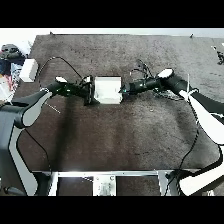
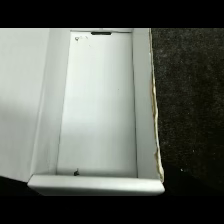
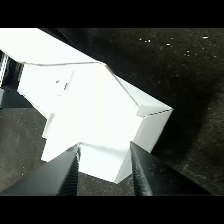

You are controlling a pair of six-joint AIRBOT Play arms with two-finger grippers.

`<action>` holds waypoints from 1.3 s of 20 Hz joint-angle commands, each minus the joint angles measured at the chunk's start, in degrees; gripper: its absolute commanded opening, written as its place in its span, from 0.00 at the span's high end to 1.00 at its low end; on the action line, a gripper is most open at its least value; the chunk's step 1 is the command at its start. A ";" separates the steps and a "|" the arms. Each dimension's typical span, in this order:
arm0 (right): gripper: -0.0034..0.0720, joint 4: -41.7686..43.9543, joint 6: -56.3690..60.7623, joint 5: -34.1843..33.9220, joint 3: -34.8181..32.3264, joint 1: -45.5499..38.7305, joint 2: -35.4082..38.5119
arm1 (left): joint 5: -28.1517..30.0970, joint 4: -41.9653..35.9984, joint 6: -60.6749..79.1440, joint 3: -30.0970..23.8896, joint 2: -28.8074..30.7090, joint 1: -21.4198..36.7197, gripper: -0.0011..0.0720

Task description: Fold the box and place the chain.

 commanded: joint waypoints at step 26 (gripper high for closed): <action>0.47 -47.74 43.39 0.90 14.49 14.62 -6.51 | -0.04 -0.02 -0.02 0.00 0.02 0.02 0.44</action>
